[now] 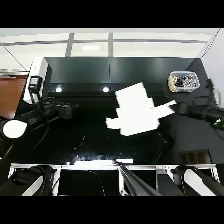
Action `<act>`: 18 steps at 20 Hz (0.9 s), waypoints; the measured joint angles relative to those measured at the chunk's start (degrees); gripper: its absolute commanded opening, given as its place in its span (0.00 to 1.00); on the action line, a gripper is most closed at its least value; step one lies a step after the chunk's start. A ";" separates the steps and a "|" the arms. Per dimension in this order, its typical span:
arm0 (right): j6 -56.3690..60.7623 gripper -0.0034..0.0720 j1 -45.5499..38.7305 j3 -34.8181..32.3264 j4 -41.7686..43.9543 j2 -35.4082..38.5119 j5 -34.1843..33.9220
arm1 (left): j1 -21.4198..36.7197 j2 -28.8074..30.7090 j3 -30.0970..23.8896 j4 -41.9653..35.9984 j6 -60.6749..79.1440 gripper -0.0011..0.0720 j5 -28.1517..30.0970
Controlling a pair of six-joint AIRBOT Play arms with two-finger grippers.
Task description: Fold the box and place the chain.
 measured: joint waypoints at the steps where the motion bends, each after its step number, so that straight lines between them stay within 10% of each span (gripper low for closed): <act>1: -0.63 0.06 3.10 -3.19 2.54 2.51 -2.56 | -1.11 -1.49 0.17 -0.66 0.07 0.99 -0.22; 8: -1.62 0.06 19.67 -13.03 10.64 8.79 -14.29 | -5.14 -20.02 6.19 -15.67 5.51 0.99 -3.96; 15: -1.42 0.06 23.85 -14.12 11.80 9.44 -16.94 | -1.99 -40.96 15.87 -31.15 22.80 0.98 -23.87; 18: -1.42 0.06 24.15 -14.19 11.89 9.46 -17.22 | -1.46 -47.23 18.78 -33.99 28.61 0.69 -31.95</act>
